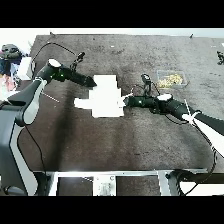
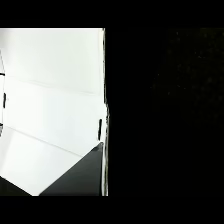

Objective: Fold the box and place the chain.

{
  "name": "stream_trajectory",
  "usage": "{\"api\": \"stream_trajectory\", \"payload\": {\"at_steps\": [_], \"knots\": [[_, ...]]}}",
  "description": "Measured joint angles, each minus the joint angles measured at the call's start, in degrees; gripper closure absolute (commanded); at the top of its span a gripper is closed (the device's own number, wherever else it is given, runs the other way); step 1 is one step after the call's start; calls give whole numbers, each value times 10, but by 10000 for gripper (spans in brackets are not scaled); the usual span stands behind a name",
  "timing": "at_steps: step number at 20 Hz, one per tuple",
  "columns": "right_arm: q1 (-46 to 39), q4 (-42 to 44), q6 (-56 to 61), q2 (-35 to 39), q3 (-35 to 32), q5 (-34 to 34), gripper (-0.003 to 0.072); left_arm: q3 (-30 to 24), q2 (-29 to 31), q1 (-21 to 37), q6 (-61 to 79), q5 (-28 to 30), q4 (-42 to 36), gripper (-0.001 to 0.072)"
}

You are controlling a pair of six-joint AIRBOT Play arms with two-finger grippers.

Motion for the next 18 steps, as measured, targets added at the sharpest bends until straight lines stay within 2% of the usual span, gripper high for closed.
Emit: {"api": "stream_trajectory", "payload": {"at_steps": [12,18], "knots": [[0,0,-8,0,0,2,676,44,-16,13,-4,-67,23,221],[0,0,-10,0,0,5,676,47,-50,14,-10,-110,-19,221]]}}
